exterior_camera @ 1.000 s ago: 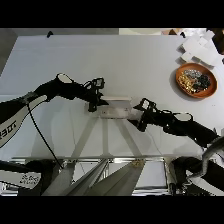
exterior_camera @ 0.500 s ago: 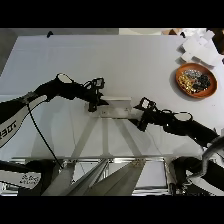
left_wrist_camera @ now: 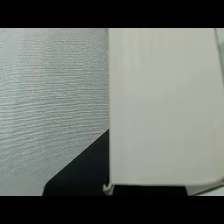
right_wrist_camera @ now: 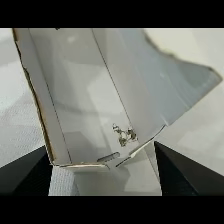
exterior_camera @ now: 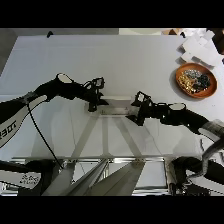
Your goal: Fold the box and place the chain.
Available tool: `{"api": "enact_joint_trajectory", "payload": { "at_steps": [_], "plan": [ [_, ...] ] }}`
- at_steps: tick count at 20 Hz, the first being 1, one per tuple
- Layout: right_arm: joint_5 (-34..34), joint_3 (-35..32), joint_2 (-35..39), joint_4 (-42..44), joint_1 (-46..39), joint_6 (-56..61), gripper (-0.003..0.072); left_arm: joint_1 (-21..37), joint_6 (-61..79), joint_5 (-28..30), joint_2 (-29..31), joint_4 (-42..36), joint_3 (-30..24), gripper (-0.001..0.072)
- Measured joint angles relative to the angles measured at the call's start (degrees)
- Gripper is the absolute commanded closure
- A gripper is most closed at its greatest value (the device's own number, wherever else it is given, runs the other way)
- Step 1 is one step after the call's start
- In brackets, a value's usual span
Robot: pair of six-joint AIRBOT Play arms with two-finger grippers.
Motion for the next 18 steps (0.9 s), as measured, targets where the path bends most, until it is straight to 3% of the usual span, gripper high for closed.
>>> {"api": "enact_joint_trajectory", "payload": {
  "at_steps": [18],
  "plan": [
    [9.03, 7.21, -5.42, -10.82, -1.62, -0.42, -0.0009, -0.02, 0.02, -0.20, -0.02, 0.04, 0.00, 0.0697]
  ]
}}
